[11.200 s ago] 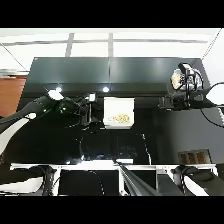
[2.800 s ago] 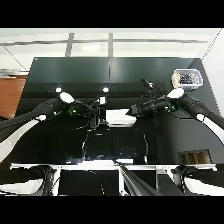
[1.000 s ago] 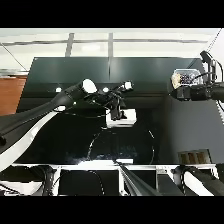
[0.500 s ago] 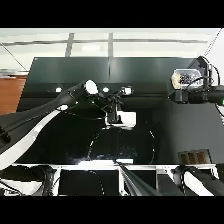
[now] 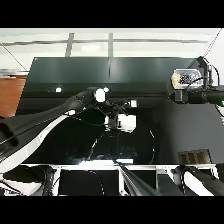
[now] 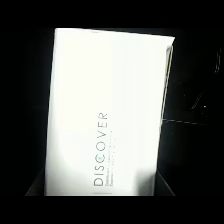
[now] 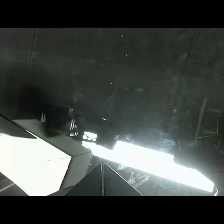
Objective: Fold the box and place the chain.
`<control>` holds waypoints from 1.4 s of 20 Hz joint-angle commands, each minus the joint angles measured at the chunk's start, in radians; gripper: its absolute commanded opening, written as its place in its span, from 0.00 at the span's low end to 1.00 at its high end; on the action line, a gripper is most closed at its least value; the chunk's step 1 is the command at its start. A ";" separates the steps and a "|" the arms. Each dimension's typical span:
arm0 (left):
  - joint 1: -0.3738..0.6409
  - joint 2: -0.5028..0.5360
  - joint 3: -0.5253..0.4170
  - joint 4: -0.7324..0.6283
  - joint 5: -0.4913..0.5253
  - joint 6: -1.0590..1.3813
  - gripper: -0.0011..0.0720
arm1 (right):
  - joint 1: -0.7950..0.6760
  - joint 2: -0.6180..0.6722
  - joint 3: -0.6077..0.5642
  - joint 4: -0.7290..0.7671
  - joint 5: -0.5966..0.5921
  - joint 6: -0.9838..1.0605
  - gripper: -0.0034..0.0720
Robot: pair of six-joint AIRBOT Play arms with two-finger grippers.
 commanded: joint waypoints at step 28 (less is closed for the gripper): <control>1.011 -0.465 0.836 0.390 0.002 -0.898 1.00 | 0.138 0.000 0.000 0.041 -0.170 0.063 0.06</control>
